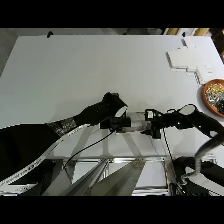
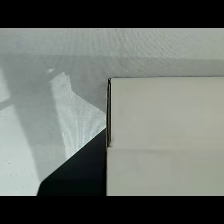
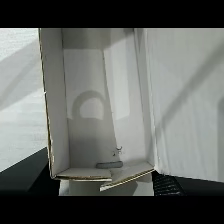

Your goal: Fold the box and place the chain.

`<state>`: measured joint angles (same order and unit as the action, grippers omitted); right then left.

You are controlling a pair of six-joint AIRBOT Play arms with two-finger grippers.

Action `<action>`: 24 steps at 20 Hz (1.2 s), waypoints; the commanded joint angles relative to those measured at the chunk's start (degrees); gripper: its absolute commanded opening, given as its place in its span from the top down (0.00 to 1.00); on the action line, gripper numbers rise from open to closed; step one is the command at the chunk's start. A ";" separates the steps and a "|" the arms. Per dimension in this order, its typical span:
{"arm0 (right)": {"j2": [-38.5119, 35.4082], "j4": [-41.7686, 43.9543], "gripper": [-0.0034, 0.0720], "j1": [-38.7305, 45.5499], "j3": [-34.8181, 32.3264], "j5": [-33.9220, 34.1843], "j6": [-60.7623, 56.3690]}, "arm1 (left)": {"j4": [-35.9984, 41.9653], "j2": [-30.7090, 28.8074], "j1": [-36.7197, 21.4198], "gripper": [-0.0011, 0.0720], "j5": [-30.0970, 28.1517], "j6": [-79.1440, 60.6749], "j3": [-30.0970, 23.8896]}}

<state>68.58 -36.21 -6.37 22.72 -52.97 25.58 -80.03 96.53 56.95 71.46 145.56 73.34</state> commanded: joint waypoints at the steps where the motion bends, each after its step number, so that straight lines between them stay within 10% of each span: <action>1: -0.02 0.00 0.42 0.00 0.00 -0.02 0.00 | -0.37 0.17 0.04 0.98 -0.46 0.00 -0.07; 3: -0.02 0.02 0.42 0.00 0.00 -0.02 0.00 | -0.55 -0.07 -0.04 0.97 -0.72 0.00 -0.07; 6: -0.02 0.00 0.42 0.00 0.00 -0.02 0.00 | -0.50 -1.49 -0.79 0.68 -1.14 -2.08 -0.04; 14: -0.02 0.00 0.42 0.00 0.00 -0.02 0.00 | 1.18 -11.34 -5.31 0.68 -0.87 -26.51 -2.69; 19: -0.02 0.02 0.42 0.00 0.00 -0.02 0.00 | 3.69 -24.96 -9.99 0.66 -5.05 -43.50 -16.46; 22: -0.02 0.00 0.42 0.00 0.00 -0.02 0.00 | 7.45 -31.52 -14.75 0.17 -11.23 -64.94 -26.43; 24: -0.02 0.00 0.42 0.00 0.00 -0.02 0.00 | 11.43 -32.79 -18.27 0.11 -16.76 -84.43 -31.41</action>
<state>68.58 -36.21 -6.37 22.72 -52.97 25.58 -73.49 67.70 42.85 62.11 86.96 49.32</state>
